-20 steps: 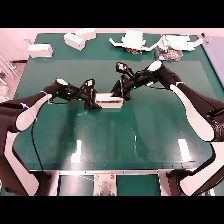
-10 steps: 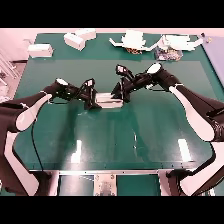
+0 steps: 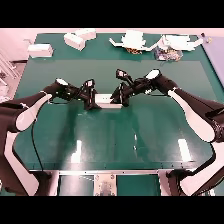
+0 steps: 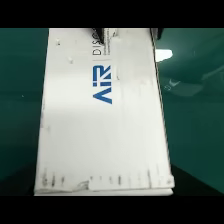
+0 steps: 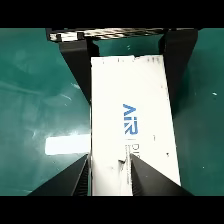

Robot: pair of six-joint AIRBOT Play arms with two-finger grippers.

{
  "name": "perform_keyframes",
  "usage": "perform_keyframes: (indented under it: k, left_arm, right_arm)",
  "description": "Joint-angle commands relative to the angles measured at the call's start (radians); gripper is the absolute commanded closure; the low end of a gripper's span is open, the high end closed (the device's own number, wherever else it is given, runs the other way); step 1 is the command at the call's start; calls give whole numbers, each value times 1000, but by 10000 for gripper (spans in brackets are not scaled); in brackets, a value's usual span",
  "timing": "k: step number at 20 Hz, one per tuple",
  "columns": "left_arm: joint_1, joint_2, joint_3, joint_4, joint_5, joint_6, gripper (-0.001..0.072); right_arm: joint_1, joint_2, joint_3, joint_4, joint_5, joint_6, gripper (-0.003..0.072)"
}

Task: Fold the box and place the chain.

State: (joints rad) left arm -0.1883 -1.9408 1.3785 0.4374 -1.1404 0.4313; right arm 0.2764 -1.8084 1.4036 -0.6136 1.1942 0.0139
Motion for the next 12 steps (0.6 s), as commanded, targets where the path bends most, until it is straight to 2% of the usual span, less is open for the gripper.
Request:
perform_keyframes:
  k: [1, 4, 9, 12]
  left_arm:
    - [-1, 0, 1, -3, 6, -5, 220]
    - [-1, 0, 1, -3, 6, -5, 220]
    - [-1, 0, 1, -3, 6, -5, 219]
    - [-1, 0, 1, -3, 6, -5, 220]
  right_arm:
    - [1, -1, -25, 38, 10, -64, 384]
    - [-14, 1, -23, 146, 12, -83, 426]
    - [-50, 1, -10, 300, 82, -125, 433]
    - [-61, -1, -14, 297, 74, -127, 629]
